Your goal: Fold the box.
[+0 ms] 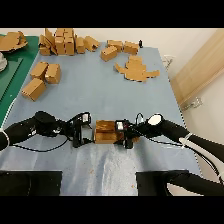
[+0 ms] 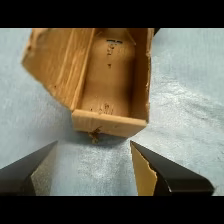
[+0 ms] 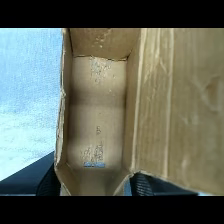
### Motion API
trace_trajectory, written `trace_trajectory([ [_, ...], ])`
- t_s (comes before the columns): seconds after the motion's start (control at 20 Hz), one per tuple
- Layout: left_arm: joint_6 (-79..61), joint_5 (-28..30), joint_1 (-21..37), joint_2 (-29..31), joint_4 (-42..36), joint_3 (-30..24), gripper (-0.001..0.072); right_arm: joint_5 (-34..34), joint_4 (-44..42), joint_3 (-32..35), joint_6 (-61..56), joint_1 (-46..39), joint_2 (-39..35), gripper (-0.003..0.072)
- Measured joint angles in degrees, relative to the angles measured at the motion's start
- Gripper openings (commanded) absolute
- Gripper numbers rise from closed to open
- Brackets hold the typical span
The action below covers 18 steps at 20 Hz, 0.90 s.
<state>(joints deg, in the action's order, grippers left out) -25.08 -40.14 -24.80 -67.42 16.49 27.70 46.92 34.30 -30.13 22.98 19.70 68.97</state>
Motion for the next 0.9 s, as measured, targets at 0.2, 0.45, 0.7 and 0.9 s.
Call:
trace_trajectory([
  [0.2,-0.7,-0.2,-2.0,-0.5,-0.2,0.7,0.0699,0.0,0.0,0.0,0.0,0.0,0.0,0.0507],
  [0.45,-0.8,-0.3,-4.2,-2.9,-0.1,2.9,0.0699,0.0,0.0,0.0,0.0,0.0,0.0,0.0507],
  [0.7,-0.6,-0.5,-4.9,-4.4,-0.1,4.3,0.0699,0.0,0.0,0.0,0.0,0.0,0.0,0.0506],
  [0.9,-0.3,-0.7,-5.7,-5.1,0.3,4.8,0.0699,0.0,0.0,0.0,0.0,0.0,0.0,0.0506],
])
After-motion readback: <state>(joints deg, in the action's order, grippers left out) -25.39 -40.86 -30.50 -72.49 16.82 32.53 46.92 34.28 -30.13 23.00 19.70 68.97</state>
